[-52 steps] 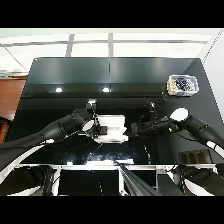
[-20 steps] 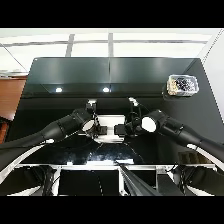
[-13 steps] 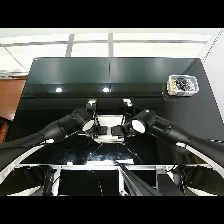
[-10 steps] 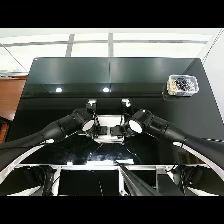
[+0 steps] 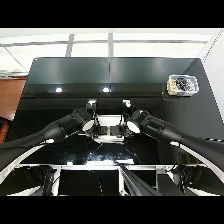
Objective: Fold the box and place the chain.
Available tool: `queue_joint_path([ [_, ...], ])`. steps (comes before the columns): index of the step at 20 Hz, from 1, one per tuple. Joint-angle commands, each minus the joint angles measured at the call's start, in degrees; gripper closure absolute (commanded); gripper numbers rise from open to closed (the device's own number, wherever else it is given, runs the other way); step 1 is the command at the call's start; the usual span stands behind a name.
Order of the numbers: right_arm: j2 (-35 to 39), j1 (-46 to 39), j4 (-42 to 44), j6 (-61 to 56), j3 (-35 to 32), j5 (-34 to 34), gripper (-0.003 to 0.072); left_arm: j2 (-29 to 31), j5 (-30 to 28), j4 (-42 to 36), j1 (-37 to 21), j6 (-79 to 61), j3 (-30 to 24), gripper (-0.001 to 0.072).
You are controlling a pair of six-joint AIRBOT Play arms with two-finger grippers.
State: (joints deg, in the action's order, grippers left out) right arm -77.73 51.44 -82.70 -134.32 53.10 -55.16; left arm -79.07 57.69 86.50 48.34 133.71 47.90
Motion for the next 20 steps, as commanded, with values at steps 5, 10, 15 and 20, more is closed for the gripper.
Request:
queue_joint_path([
  [5,-2.8,0.1,-0.6,-1.8,3.4,-3.1,0.0445,0.0,0.0,0.0,0.0,0.0,0.0,0.0677],
  [10,-4.1,0.1,-1.2,-1.8,4.0,-6.3,0.0507,0.0,0.0,0.0,0.0,0.0,0.0,0.0677],
  [15,-4.3,0.1,-1.4,-1.8,4.0,-6.5,0.0525,0.0,0.0,0.0,0.0,0.0,0.0,0.0677],
  [20,-4.5,0.1,-1.6,-1.8,4.0,-5.9,0.0524,0.0,0.0,0.0,0.0,0.0,0.0,0.0677],
])
